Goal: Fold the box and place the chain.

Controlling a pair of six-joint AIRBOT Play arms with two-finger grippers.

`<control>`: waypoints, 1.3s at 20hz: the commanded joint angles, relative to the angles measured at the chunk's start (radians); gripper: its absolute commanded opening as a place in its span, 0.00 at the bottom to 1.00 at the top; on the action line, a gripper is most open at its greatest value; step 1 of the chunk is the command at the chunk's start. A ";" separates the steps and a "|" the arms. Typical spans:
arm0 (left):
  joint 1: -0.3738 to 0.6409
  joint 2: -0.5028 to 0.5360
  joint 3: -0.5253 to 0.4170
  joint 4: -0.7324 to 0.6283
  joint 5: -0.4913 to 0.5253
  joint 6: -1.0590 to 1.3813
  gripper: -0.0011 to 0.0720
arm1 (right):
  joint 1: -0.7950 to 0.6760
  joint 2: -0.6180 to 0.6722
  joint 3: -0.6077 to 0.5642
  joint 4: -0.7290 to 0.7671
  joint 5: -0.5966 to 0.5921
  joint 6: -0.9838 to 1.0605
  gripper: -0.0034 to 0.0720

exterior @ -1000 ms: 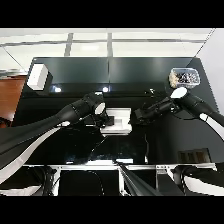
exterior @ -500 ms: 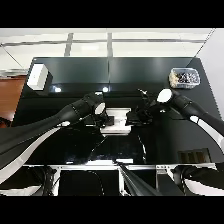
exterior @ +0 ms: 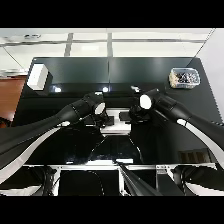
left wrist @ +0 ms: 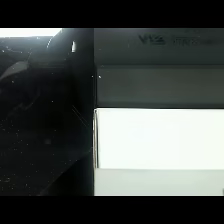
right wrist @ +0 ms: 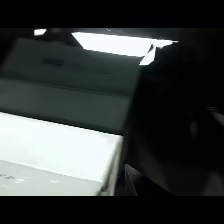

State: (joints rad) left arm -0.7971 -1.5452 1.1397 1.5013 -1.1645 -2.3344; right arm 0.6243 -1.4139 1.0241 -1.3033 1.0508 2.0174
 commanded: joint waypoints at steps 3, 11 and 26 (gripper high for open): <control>0.001 0.000 0.001 0.000 -0.002 0.001 0.05 | 0.079 -0.022 0.023 -0.145 0.048 0.165 0.45; 0.001 0.000 0.001 0.001 -0.023 0.001 0.05 | 0.088 -0.055 0.023 -0.134 0.041 0.167 0.33; 0.001 0.000 0.001 0.000 -0.023 0.001 0.05 | 0.088 -0.076 0.023 -0.104 0.047 0.178 0.30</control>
State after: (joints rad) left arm -0.7971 -1.5455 1.1400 1.5032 -1.1885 -2.3325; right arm 0.7124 -1.4887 1.0462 -1.4124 1.0939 2.1899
